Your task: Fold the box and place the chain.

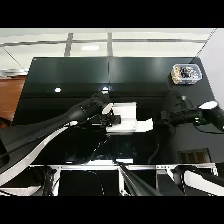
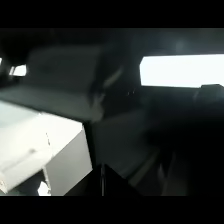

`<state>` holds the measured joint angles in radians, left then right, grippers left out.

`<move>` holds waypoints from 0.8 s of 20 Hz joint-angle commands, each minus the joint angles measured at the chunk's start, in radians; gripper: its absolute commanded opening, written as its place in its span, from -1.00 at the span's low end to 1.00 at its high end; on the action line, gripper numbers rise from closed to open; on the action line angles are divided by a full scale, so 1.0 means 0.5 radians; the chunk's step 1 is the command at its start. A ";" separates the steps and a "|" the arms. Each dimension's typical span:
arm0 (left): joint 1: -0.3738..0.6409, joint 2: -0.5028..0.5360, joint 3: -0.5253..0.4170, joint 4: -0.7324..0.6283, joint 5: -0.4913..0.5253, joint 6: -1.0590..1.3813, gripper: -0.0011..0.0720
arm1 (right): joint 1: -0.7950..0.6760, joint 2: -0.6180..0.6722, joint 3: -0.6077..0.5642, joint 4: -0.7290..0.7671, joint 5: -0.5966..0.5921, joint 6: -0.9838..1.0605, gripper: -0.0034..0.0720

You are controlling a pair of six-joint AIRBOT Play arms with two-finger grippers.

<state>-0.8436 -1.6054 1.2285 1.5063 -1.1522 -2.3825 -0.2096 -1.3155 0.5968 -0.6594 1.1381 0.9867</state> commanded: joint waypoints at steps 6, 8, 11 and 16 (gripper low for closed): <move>0.000 0.000 0.002 0.000 -0.002 0.000 -0.90 | 0.297 -0.245 0.053 0.161 0.198 -0.401 -0.87; 0.001 0.000 0.002 0.000 -0.002 0.000 -0.90 | 0.296 -0.242 0.114 0.153 0.296 -0.420 -0.87; 0.001 0.000 0.002 0.000 -0.002 0.000 -0.90 | 0.297 -0.229 0.197 0.159 0.347 -0.418 0.00; 0.001 0.000 0.002 0.000 -0.002 0.000 -0.90 | 0.300 -0.229 0.258 0.220 0.493 -0.395 0.62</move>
<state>-0.8436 -1.6054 1.2285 1.5063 -1.1538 -2.3829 -0.0616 -1.4307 0.7097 -0.5770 1.3373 0.7853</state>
